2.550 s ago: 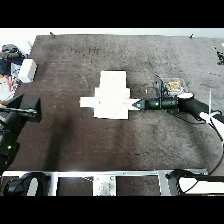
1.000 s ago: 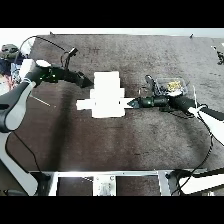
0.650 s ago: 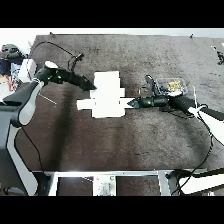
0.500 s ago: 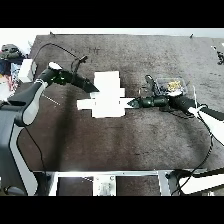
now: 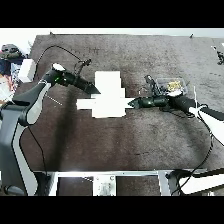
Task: Fold the box and place the chain.
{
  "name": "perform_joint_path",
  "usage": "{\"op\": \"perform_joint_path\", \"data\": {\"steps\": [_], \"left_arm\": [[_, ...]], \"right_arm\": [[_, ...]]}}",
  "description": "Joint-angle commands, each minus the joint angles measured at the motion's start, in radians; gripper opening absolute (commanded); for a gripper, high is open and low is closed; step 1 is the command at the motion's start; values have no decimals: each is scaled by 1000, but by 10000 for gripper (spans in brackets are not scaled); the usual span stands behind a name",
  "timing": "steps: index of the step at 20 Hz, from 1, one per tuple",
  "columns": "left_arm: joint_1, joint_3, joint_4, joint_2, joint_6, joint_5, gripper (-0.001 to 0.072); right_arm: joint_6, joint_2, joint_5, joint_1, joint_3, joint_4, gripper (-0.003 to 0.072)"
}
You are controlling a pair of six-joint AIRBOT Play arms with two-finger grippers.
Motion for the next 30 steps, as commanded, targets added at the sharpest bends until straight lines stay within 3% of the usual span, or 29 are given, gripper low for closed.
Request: {"op": "perform_joint_path", "data": {"steps": [1,4,6,15,19,30], "left_arm": [[-1,14,-1,0,-1,-19,94],[-1,14,6,0,24,-21,13],[-1,14,6,0,96,-19,12],[-1,13,3,0,514,16,11],[-1,12,4,-3,558,142,10],[-1,-74,3,-10,647,157,11]], "right_arm": [[-1,0,-15,0,0,-21,12],[-46,3,-16,0,0,-21,14],[-45,21,-17,-2,0,-21,361],[-45,194,-13,-141,0,-18,339],[-45,201,-14,-147,0,-18,339],[-46,201,-5,-147,0,-21,339]]}}
